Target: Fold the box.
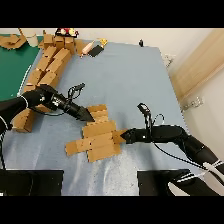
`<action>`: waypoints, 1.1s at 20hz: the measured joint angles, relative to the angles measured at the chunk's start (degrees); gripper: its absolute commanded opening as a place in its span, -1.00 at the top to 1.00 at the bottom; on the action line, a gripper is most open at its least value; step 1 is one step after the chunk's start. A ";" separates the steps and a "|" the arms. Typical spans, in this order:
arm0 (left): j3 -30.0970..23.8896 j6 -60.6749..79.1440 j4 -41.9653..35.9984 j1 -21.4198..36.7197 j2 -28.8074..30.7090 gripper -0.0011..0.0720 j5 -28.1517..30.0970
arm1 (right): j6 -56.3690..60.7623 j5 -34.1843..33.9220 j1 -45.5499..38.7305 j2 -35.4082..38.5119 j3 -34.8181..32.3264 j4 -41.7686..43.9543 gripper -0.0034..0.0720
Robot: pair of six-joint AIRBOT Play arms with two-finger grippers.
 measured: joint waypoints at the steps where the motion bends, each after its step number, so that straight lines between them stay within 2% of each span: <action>1: 0.00 0.07 0.04 -0.11 -0.04 0.53 -0.22 | 0.00 0.09 0.00 0.00 0.00 0.00 0.91; 2: 0.00 0.09 0.17 -0.20 -0.09 0.54 -0.33 | 0.00 0.33 0.00 -0.02 0.00 0.00 0.91; 3: 0.00 0.07 0.37 -0.22 -0.13 0.94 -0.31 | 0.00 0.55 0.00 -0.02 0.00 0.00 0.91; 7: 0.00 1.27 0.48 -0.44 -0.20 0.94 -0.42 | 0.00 1.16 0.00 -0.15 0.00 -0.04 0.90; 8: 0.00 1.88 0.48 -0.44 -0.20 0.94 -0.39 | 0.02 1.22 0.00 -0.24 -0.02 -0.04 0.71; 9: 0.00 2.67 0.66 -0.46 -0.20 0.94 -0.44 | 0.17 1.44 0.00 -0.24 0.00 -0.04 -0.05; 10: 0.00 3.41 0.81 -0.46 -0.20 0.94 -0.42 | 0.59 1.60 -0.07 -0.24 0.00 -0.26 -0.56; 11: 0.00 4.31 0.70 -0.46 -0.20 0.94 -0.39 | 1.40 1.62 -0.13 -0.26 0.00 -1.03 -0.61; 17: 0.00 10.51 0.72 -5.01 2.01 0.95 0.48 | 13.11 2.58 -6.10 -0.26 3.28 -10.64 -0.58; 20: 0.00 15.10 0.59 -9.68 5.16 0.94 4.42 | 15.96 2.67 -10.75 -0.26 6.80 -13.22 0.04; 22: 0.00 18.21 0.42 -12.22 6.73 0.95 6.54 | 16.81 2.62 -12.79 -0.26 8.66 -13.97 0.72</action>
